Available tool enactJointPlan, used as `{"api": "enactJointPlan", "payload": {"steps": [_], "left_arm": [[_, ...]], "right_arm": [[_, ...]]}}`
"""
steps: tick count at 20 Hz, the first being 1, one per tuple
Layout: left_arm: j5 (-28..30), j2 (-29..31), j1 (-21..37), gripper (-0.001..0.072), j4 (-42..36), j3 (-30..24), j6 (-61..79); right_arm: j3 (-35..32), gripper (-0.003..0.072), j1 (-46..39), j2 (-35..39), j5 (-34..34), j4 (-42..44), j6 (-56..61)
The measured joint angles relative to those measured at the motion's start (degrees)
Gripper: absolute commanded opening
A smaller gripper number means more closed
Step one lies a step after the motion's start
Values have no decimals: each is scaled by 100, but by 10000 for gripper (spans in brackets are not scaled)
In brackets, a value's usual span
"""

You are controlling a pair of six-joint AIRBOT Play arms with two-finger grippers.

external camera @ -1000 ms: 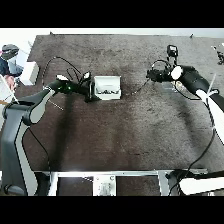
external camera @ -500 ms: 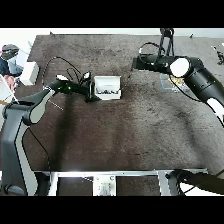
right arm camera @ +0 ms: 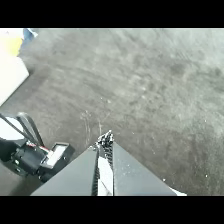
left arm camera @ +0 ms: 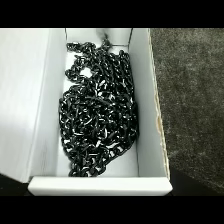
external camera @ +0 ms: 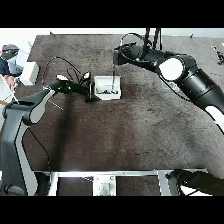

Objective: Fold the box and place the chain.

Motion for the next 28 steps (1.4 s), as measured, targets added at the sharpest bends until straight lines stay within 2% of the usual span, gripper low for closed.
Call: {"api": "enactJointPlan", "payload": {"steps": [8,9,10,11,12,13,16,17,18,20,24,28], "left_arm": [[0,0,0,286,0,0,-2],[2,0,0,286,0,0,0],[0,0,0,286,0,0,0],[2,0,0,286,0,0,-2],[2,0,0,286,0,0,0],[2,0,0,286,0,0,0],[2,0,0,286,0,0,-2],[0,0,0,286,0,0,0],[2,0,0,286,0,0,0],[2,0,0,286,0,0,0],[2,0,0,286,0,0,0],[2,0,0,286,0,0,-2]], "right_arm": [[-149,15,101,-654,420,157,-46],[-208,35,101,-748,494,195,-46],[-251,207,101,-828,509,219,-46],[-289,294,94,-918,525,243,-44],[-315,200,94,-1001,560,249,-44],[-337,173,83,-1069,595,254,-46],[-273,173,-85,-1165,629,76,-227],[-192,157,-197,-1178,654,26,-380],[-98,98,-321,-1191,662,13,-603],[166,98,-673,-1283,782,225,-1342],[874,100,-1572,-1840,1698,1978,-3528],[1580,100,-2216,-2723,2743,3733,-5407]]}}
